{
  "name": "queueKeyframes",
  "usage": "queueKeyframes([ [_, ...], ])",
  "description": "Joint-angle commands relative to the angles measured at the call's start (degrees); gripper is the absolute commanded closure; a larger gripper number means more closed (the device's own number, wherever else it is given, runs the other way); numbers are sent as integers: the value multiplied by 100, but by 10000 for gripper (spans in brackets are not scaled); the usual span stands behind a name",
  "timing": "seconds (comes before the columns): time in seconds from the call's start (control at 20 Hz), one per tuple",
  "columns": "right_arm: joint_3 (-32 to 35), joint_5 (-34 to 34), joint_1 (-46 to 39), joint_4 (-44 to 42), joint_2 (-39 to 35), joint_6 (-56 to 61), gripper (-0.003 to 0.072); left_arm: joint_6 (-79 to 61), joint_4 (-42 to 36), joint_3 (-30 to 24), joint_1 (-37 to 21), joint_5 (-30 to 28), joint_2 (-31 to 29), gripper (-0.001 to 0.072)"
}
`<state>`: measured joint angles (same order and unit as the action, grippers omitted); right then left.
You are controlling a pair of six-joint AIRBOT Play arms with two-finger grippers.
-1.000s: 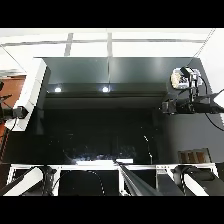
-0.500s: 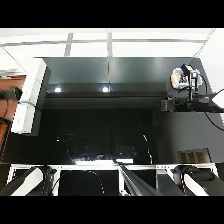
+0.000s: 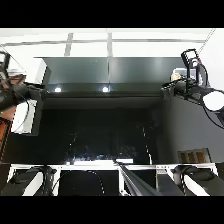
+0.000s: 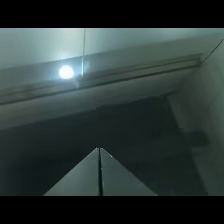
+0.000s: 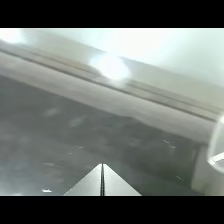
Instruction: Fold the box and place the chain.
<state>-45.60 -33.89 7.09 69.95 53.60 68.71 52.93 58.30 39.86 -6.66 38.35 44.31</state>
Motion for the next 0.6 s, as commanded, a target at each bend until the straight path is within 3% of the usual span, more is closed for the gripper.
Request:
queueKeyframes([
  [0.0,81,186,-354,420,363,448,673,0,225,-612,337,-673,-367,685],
  [0.55,79,-79,-546,409,442,442,672,0,251,-608,313,-791,-411,683],
])
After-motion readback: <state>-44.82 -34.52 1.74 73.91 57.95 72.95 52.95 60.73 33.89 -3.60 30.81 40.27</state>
